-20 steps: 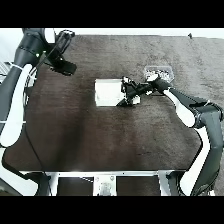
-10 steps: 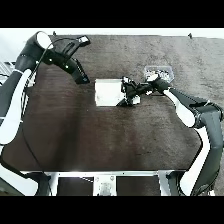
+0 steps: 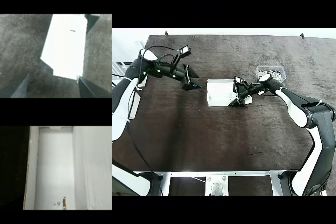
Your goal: Fold the box and place the chain.
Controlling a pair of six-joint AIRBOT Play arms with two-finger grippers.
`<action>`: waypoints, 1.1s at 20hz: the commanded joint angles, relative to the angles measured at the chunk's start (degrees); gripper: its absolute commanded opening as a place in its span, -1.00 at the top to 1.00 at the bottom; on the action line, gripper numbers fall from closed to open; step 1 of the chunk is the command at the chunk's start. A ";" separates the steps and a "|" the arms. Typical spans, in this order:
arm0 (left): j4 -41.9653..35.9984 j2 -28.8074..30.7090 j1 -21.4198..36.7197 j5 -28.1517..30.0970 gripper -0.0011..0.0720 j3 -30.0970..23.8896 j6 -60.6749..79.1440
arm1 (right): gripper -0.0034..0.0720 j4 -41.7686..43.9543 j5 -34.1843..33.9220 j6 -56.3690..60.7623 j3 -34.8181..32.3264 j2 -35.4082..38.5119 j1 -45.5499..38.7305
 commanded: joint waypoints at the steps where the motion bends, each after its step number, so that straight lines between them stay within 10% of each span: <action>1: -1.46 -2.75 0.31 -1.33 -0.96 -1.95 8.26 | -0.35 0.02 0.02 0.02 -0.02 0.02 0.07; 22: -4.17 -12.31 -4.15 3.91 -0.99 -2.27 20.06 | -0.35 0.02 0.00 0.02 -0.02 0.02 0.04</action>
